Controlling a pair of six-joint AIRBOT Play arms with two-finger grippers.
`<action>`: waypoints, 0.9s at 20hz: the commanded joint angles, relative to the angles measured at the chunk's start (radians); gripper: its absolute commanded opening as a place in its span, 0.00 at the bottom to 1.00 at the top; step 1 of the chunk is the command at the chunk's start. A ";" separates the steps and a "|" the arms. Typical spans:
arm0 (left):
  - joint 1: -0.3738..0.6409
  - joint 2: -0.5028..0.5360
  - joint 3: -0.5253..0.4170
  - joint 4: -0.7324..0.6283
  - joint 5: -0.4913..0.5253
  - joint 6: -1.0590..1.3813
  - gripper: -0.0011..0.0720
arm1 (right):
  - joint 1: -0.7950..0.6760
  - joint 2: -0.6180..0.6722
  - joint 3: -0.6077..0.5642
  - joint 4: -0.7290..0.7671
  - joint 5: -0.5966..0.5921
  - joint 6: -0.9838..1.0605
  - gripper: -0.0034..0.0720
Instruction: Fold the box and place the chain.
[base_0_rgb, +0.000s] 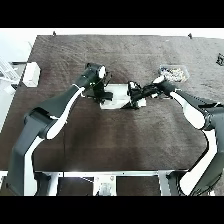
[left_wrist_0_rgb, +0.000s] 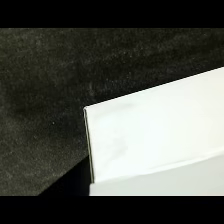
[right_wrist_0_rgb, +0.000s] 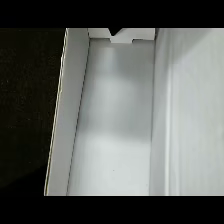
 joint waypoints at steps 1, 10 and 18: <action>-0.001 -0.001 0.000 -0.001 0.019 0.011 0.04 | 0.000 0.001 0.000 -0.001 -0.001 -0.002 0.83; -0.001 0.005 0.001 -0.021 0.019 0.006 0.84 | 0.000 0.001 0.001 -0.001 -0.001 -0.001 0.83; 0.022 0.111 0.005 -0.032 -0.100 0.138 0.84 | 0.000 0.001 0.000 -0.001 -0.001 -0.001 0.83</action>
